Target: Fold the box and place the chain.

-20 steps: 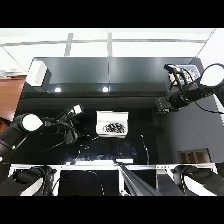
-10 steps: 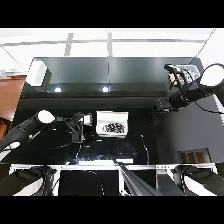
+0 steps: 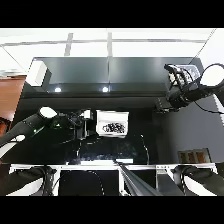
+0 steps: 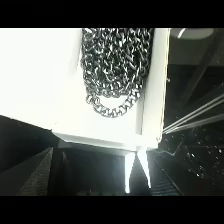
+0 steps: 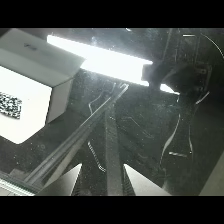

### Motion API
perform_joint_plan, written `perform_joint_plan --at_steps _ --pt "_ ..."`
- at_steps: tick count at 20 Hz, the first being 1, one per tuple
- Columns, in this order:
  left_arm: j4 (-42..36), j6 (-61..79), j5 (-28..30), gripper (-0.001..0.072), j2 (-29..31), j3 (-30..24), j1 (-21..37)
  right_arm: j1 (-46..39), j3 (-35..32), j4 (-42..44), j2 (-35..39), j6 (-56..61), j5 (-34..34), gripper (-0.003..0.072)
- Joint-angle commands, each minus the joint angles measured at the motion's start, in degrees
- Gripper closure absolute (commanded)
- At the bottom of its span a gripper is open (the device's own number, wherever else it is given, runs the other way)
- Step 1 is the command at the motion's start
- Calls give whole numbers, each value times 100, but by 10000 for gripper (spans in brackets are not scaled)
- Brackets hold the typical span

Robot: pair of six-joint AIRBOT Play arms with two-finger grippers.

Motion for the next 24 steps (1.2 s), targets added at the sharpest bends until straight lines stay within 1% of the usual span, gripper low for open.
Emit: perform_joint_plan --at_steps 1,7,11,16,21,24 --pt "-111 70 -101 0 -94 85 37 0 -2 0 2 -2 -13 366" --pt "17 83 -87 1 -94 85 -66 0 -4 4 2 0 -131 366" --pt "-74 85 -101 2 -94 87 -79 0 -2 85 2 -4 -210 366" --pt "-201 155 -2 1 -94 87 -278 0 -2 219 0 -9 -385 366" --pt "-197 170 61 2 -94 87 -400 2 -2 219 0 -9 -387 365" --pt "-197 173 66 3 -94 87 -570 2 -2 221 0 -7 -387 366"
